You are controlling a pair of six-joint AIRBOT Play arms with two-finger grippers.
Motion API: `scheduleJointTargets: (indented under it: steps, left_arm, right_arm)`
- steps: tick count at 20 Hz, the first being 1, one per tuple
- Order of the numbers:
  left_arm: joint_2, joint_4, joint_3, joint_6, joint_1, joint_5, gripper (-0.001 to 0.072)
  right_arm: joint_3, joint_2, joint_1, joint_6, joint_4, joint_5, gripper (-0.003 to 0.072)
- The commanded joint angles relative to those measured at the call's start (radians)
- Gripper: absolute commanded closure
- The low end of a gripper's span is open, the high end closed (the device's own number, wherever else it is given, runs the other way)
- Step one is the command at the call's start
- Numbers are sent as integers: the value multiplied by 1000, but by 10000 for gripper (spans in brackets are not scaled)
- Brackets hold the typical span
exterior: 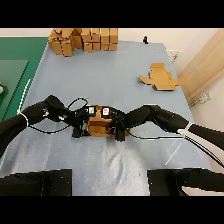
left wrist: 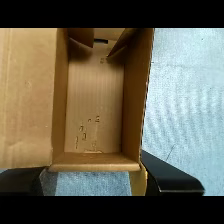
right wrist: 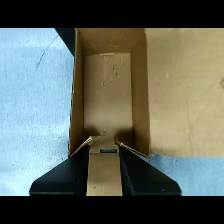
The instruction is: Fold the box.
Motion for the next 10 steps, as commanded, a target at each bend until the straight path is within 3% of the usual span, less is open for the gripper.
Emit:
scheduleJointTargets:
  steps: [1, 5, 6, 8, 10]
  left_arm:
    - [0, -2, 0, -1, 0, 1, 693]
    - [0, -2, 0, -1, 0, 1, 693]
    - [0, -2, 0, -1, 0, 1, 693]
    - [0, -2, 0, -1, 0, 1, 693]
    - [0, -2, 0, -1, 0, 1, 693]
  right_arm:
    - [0, -22, 3, 0, 43, 34, 482]
    - [0, -48, 3, 0, 45, 31, 490]
    - [0, -49, 2, 0, 45, 29, 439]
    - [0, -49, 2, 2, 44, 31, 125]
    - [0, -49, 2, 8, 41, 31, 111]
